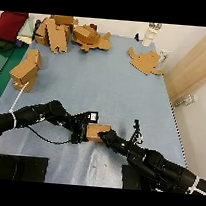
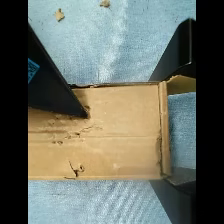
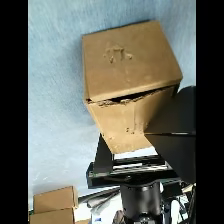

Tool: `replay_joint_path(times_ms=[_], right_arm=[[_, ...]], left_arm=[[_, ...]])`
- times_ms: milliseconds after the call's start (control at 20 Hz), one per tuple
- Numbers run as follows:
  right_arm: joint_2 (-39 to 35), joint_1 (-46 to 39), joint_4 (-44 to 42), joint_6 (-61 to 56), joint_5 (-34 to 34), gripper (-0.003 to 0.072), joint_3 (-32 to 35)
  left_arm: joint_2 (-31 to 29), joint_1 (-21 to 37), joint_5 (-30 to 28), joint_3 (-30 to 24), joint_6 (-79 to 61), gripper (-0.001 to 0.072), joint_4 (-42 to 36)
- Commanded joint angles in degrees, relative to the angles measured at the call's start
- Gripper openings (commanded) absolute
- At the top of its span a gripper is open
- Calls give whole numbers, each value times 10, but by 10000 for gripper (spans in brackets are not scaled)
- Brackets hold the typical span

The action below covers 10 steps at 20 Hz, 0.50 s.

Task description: Fold the box.

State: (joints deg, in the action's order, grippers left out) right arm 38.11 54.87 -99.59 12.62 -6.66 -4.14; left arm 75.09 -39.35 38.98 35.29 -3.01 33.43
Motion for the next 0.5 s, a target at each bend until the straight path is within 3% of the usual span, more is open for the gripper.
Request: replay_joint_path(times_ms=[0,200,450], right_arm=[[0,0,19,0,54,3,0],[-17,0,57,0,21,3,-16],[-97,-44,132,5,31,4,-49]], left_arm=[[0,0,0,0,0,333,0],[0,0,0,0,0,333,0],[0,0,0,0,0,333,0]])
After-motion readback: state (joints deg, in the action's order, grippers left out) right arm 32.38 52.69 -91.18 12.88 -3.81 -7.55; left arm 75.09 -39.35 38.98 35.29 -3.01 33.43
